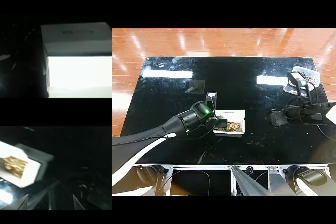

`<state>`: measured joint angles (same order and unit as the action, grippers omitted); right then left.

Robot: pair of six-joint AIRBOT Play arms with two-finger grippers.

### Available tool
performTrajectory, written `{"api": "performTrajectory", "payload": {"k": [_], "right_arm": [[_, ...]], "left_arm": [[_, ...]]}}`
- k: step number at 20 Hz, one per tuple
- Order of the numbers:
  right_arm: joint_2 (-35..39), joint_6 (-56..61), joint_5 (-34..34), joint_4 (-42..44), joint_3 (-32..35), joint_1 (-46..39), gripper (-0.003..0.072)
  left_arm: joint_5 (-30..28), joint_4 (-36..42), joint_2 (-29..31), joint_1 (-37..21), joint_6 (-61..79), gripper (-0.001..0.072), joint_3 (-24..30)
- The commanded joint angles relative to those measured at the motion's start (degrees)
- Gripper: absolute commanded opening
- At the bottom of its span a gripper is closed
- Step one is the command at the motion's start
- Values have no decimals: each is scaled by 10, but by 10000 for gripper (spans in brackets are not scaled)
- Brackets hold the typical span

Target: Fold the box and place the chain.

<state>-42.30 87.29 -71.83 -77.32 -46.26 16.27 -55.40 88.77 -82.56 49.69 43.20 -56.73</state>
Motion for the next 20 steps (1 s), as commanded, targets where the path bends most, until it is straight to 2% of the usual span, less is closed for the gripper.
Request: {"api": "performTrajectory", "payload": {"k": [1,9,10,12,15,16,20], "right_arm": [[22,7,-23,-15,21,-30,663],[22,6,17,59,67,-30,663],[22,6,19,59,68,-30,663],[22,7,21,59,68,-30,663],[22,9,24,59,68,-30,664],[22,9,24,60,68,-30,664],[22,8,16,59,68,-30,664]], "left_arm": [[-31,-9,0,4,-19,21,-8],[-40,-15,0,4,-31,28,-12],[-40,-15,0,4,-31,71,-12],[-40,-15,0,4,-31,297,-12],[-43,-13,0,4,-29,526,-15],[-47,-13,1,4,-26,567,-21],[-92,-19,14,3,28,570,-69]]}}
